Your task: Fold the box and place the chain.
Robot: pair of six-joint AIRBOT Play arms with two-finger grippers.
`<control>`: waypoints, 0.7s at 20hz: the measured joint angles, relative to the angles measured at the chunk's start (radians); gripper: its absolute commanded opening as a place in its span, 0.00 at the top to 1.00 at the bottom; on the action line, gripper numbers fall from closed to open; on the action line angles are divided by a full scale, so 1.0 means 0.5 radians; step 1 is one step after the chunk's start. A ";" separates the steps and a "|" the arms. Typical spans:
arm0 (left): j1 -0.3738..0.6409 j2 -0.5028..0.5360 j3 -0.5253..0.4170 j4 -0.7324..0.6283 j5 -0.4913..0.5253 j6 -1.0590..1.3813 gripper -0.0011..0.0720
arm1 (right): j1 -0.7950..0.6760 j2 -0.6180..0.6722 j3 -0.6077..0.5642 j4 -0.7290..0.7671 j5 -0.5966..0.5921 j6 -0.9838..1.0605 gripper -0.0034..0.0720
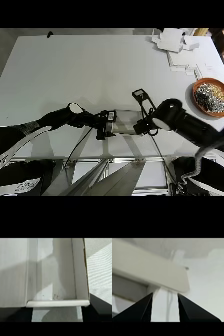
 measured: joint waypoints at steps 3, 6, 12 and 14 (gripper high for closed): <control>0.000 0.000 0.000 -0.001 0.000 -0.001 0.70 | -0.101 0.182 0.240 -0.111 0.210 -0.152 0.50; 0.000 0.000 0.000 -0.002 0.001 -0.001 0.70 | -0.323 0.315 0.459 -0.278 0.333 -0.294 0.50; 0.000 0.000 0.000 -0.002 0.001 -0.001 0.70 | -1.109 0.324 0.600 -0.416 0.166 -0.549 0.50; 0.000 0.000 0.000 -0.002 0.001 -0.002 0.70 | -1.396 0.268 0.611 -0.422 0.048 -0.623 0.51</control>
